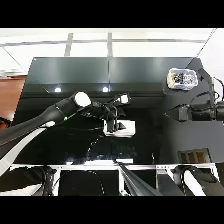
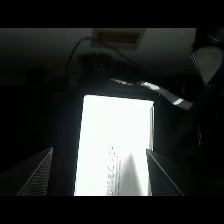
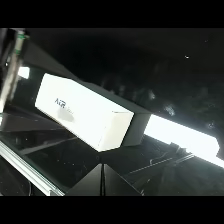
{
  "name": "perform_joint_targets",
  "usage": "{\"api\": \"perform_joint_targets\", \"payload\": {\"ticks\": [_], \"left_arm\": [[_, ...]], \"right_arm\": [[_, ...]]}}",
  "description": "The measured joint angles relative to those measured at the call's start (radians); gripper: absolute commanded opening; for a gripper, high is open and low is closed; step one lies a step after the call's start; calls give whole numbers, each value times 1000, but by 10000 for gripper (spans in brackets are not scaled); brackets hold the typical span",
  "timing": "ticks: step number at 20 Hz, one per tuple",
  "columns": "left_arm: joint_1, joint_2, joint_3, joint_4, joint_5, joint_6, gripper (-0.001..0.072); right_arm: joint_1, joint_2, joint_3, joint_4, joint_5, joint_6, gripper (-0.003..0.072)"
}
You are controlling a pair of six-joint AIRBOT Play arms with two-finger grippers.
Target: Fold the box and place the chain.
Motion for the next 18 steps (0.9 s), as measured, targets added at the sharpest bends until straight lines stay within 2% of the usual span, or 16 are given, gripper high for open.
{"api": "perform_joint_targets", "payload": {"ticks": [6,18], "left_arm": [[-14,-38,27,24,-61,-32,708],[-40,-43,31,97,-83,-42,708]], "right_arm": [[0,0,0,-2,-1,-14,22],[0,0,0,-3,-5,-26,22]]}}
